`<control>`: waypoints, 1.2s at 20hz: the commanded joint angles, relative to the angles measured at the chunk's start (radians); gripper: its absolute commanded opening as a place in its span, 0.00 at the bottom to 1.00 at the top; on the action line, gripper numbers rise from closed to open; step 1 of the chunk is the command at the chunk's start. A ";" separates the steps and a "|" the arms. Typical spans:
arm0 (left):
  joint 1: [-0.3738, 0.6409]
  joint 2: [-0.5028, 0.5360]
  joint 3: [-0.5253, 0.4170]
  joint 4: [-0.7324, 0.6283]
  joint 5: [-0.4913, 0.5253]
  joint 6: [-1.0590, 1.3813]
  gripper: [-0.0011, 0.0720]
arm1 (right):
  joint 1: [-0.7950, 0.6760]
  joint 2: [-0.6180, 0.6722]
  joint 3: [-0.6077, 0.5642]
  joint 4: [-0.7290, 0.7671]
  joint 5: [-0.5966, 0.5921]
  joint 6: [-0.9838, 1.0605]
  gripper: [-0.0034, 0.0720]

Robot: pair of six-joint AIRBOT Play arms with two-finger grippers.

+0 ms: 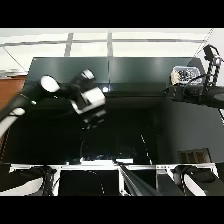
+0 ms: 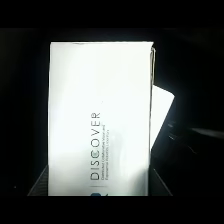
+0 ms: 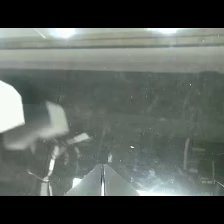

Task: Fold the box and place the chain.

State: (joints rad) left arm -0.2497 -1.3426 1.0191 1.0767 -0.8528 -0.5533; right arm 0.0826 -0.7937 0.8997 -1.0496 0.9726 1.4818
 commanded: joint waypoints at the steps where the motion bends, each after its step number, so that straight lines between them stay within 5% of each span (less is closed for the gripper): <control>1: 0.261 -0.001 0.074 0.042 0.080 -0.085 0.30 | 0.000 0.001 -0.001 0.001 -0.025 -0.001 0.06; 3: 0.386 -0.026 0.117 0.041 0.224 -0.178 0.30 | 0.000 0.000 -0.001 0.001 -0.034 -0.002 0.06; 5: 0.480 -0.106 0.199 0.042 0.256 -0.214 0.30 | 0.000 -0.002 -0.001 0.002 -0.048 -0.001 0.06; 12: 0.602 -0.564 0.771 0.224 0.030 -0.428 0.31 | 0.005 -0.009 -0.006 0.001 -0.066 0.019 0.06; 17: 0.599 -0.738 0.913 0.288 -0.052 -0.511 0.31 | 0.005 -0.027 -0.016 0.000 -0.080 0.037 0.06; 18: 0.592 -0.752 0.913 0.284 -0.056 -0.528 0.36 | 0.005 -0.037 -0.016 0.002 -0.090 0.050 0.06; 20: 0.575 -0.757 0.917 0.299 -0.045 -0.589 0.99 | 0.005 -0.057 -0.016 0.007 -0.093 0.063 0.06; 24: 0.563 -0.741 1.145 0.354 -0.245 -0.698 0.99 | 0.007 -0.059 -0.016 0.025 -0.067 0.063 0.06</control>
State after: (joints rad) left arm 0.3202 -2.0823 2.0354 1.3914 -0.9668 -1.1679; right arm 0.0887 -0.8463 0.8841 -1.0363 0.8921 1.5391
